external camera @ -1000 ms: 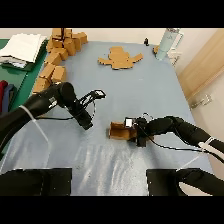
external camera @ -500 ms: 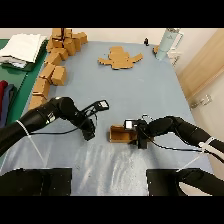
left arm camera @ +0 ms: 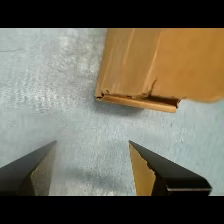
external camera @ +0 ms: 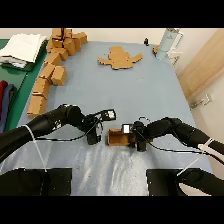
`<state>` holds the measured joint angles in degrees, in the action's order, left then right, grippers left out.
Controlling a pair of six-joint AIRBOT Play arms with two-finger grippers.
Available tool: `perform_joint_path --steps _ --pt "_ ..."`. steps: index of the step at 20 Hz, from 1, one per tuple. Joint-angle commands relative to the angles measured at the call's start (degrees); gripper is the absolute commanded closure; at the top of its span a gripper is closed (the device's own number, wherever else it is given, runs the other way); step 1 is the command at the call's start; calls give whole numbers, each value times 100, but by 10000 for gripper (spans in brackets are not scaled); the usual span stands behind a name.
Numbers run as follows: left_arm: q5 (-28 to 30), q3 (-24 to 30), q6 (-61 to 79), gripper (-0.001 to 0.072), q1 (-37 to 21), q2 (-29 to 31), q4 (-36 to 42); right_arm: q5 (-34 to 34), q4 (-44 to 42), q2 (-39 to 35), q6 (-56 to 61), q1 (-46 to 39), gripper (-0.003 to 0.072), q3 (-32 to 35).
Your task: Fold the box.
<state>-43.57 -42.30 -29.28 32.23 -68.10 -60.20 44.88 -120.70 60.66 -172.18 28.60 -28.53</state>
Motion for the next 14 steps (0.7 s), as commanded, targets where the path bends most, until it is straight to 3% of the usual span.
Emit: perform_joint_path --steps 1,10,14 --pt "15 13 444 16 59 -153 20 20 -2 4 4 35 178 4" --pt "348 17 592 17 55 -192 103 22 0 4 4 33 179 4" --pt "-17 442 2924 17 -667 -190 2184 20 4 4 4 33 179 4"
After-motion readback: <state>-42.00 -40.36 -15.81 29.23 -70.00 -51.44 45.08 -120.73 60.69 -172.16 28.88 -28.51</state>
